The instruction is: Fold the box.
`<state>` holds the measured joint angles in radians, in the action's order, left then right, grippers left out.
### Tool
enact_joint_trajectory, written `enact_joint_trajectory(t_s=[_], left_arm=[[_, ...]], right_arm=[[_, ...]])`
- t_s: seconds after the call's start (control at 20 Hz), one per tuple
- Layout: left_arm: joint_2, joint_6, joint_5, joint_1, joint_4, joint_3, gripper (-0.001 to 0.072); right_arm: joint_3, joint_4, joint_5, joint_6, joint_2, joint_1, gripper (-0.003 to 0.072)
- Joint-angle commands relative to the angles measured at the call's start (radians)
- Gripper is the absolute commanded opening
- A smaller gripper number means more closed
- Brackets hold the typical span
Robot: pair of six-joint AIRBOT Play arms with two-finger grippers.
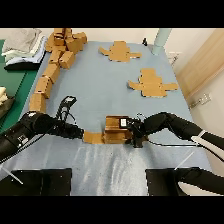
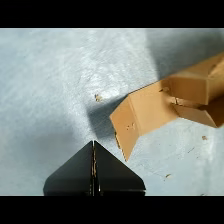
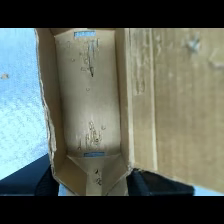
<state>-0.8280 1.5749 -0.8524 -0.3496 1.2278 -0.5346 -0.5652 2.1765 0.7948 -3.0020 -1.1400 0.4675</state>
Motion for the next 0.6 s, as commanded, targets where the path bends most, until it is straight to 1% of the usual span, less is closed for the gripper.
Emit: enact_joint_trajectory(t_s=[0.0, 0.2, 0.3, 0.45, 0.55], left_arm=[[-0.055, 0.111, 0.030, 0.025, -0.061, 0.008, 0.0013], [-0.166, 0.054, 0.040, 0.023, -0.153, 0.008, 0.0012], [-0.209, 0.029, 0.066, 0.006, -0.191, 0.008, 0.0013], [-0.225, -0.013, 0.134, -0.045, -0.261, 0.008, 0.0013], [-0.225, -0.012, 0.164, -0.069, -0.272, 0.008, 0.0012]], right_arm=[[-0.001, 0.000, 0.000, 0.000, 0.000, 0.000, 0.0504], [-0.001, 0.000, 0.000, 0.000, 0.001, 0.000, 0.0504], [-0.001, 0.000, 0.000, 0.000, 0.000, 0.000, 0.0504], [-0.001, 0.000, 0.000, 0.000, 0.000, 0.000, 0.0504], [-0.001, 0.000, 0.000, 0.000, 0.000, 0.000, 0.0503]])
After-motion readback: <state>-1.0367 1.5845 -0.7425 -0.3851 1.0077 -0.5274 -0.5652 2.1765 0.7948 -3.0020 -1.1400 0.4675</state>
